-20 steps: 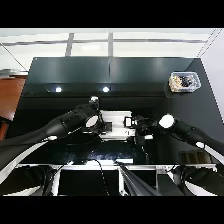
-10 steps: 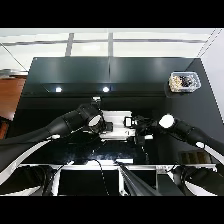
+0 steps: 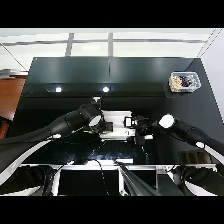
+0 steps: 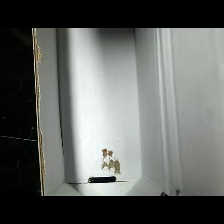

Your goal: Fold the box and place the chain.

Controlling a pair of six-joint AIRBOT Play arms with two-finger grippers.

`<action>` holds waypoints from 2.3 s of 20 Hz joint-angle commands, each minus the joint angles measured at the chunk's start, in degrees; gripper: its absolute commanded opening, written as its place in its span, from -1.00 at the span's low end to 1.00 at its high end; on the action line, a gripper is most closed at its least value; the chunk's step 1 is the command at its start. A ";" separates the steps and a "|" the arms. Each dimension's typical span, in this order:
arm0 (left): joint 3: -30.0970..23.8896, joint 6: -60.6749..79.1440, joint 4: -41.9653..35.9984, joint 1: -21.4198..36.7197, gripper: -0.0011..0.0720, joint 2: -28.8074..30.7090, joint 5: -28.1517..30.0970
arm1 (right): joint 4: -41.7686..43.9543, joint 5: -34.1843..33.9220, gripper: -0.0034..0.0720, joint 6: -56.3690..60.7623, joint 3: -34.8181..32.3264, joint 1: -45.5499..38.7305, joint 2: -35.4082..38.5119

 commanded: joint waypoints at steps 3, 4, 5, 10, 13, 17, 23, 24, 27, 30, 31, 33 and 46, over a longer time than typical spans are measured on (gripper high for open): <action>0.02 1.05 -0.04 0.00 -0.06 -0.55 0.15 | 0.00 0.02 -0.14 0.00 0.00 0.04 0.04; 0.02 1.05 -0.04 0.00 -0.06 -0.55 0.13 | 0.00 0.02 -0.14 0.02 0.00 0.04 0.04; 0.02 1.05 -0.04 0.00 -0.06 -0.55 0.13 | 0.00 0.00 -0.14 0.00 0.00 0.04 0.04; 0.02 1.03 -0.46 0.00 -0.06 -0.74 1.66 | 0.00 0.00 -0.14 0.00 0.02 0.04 0.04; 0.02 1.03 -1.60 0.00 -0.06 -1.40 1.53 | 0.00 0.00 -0.14 0.00 0.00 0.04 0.04; 0.02 1.05 -1.62 0.00 -0.89 -1.44 1.40 | 0.00 0.00 -0.14 0.02 0.00 0.04 0.04; 0.02 1.07 -1.62 0.00 -0.89 -1.44 1.40 | 0.00 0.00 -0.14 0.02 0.00 0.04 0.04; 0.02 1.05 -1.62 0.00 -0.89 -1.44 1.40 | 0.00 0.00 -0.14 0.02 0.00 0.04 0.04; 0.04 0.98 -1.62 0.00 -0.58 -1.38 1.16 | 0.00 0.02 -0.14 0.02 0.00 0.04 0.04; 0.04 0.72 -1.49 0.02 0.32 -1.05 1.11 | 0.00 0.22 -0.14 0.02 0.00 0.04 0.04; 0.04 0.72 -1.44 0.02 0.32 -1.01 1.11 | 0.00 0.26 -0.14 0.02 0.00 0.04 0.04; 0.04 0.72 -1.33 0.02 0.32 -1.01 1.09 | 0.00 0.42 -0.14 0.02 0.00 0.04 0.04; 0.04 0.76 -1.55 0.00 -0.89 -1.14 1.53 | 0.00 0.85 -0.13 0.02 0.00 0.04 0.04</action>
